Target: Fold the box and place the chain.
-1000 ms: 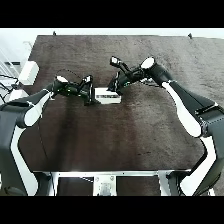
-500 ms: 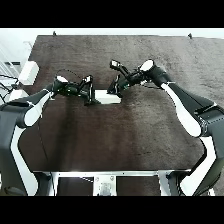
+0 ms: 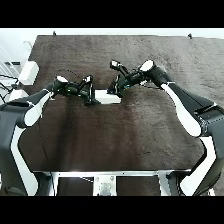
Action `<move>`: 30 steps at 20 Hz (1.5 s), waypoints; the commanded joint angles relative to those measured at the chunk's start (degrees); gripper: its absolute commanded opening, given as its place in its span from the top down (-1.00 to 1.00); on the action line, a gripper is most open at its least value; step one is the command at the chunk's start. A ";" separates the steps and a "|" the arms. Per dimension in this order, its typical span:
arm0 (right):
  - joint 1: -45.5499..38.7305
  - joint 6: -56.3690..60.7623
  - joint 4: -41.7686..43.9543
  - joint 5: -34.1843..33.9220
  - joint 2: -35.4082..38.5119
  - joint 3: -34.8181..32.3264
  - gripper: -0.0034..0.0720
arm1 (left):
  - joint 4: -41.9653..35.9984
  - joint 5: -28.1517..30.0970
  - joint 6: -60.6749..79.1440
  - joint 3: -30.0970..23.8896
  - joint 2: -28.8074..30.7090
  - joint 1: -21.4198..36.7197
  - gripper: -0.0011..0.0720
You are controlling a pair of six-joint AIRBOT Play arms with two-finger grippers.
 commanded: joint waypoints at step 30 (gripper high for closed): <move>-1.60 0.68 5.88 1.11 -0.04 -6.34 0.20 | 0.00 0.00 0.02 0.02 0.02 -0.02 -0.35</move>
